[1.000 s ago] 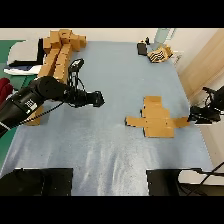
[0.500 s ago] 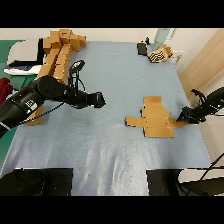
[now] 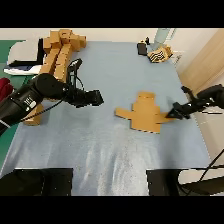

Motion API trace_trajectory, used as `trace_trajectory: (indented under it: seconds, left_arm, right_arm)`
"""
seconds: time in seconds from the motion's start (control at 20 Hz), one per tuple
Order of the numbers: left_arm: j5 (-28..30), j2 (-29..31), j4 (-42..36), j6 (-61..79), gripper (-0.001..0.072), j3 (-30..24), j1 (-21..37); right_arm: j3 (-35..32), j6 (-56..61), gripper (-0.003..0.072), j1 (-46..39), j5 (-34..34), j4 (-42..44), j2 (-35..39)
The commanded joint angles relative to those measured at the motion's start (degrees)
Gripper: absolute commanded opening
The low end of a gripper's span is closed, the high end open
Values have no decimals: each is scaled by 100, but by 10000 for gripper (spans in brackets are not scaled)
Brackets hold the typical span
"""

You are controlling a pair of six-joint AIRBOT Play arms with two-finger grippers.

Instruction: Fold the box.

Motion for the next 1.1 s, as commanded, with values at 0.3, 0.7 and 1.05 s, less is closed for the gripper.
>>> trace_trajectory:
  seconds: [0.3, 0.7, 1.05]
  left_arm:
    - [-1217, -911, -1176, 1375, 594, 118, 1196]
    - [-1379, -2170, -2767, 3274, 595, 118, 1213]
    - [-1427, -3254, -4240, 4669, 594, 125, 1084]
  right_arm:
    - [-2535, -393, 0, 2883, 2621, 885, 2457]
    - [-3541, -232, 0, 3786, 3414, 780, 3827]
    - [-3541, -240, 0, 3783, 3386, 741, 3862]
